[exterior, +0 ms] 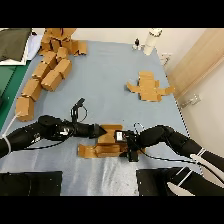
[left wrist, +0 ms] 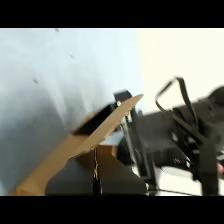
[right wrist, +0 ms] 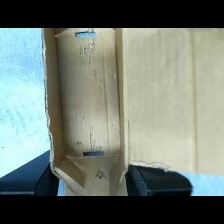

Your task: Fold the box.

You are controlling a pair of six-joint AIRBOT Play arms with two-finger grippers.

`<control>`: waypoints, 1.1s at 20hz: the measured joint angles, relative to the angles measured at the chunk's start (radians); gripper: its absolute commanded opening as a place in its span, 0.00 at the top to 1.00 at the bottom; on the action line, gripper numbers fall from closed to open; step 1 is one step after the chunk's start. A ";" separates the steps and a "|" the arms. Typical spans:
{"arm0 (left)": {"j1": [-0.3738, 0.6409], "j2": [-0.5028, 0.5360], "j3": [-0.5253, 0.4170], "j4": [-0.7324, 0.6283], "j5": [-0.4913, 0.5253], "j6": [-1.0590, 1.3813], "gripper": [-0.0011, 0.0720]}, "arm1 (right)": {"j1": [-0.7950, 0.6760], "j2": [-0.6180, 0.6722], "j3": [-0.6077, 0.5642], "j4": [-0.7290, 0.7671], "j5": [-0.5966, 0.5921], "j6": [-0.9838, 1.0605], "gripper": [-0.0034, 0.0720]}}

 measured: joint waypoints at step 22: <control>0.216 0.103 0.111 0.554 -0.180 -0.119 0.97 | 0.000 0.000 0.000 -0.001 0.000 0.000 0.34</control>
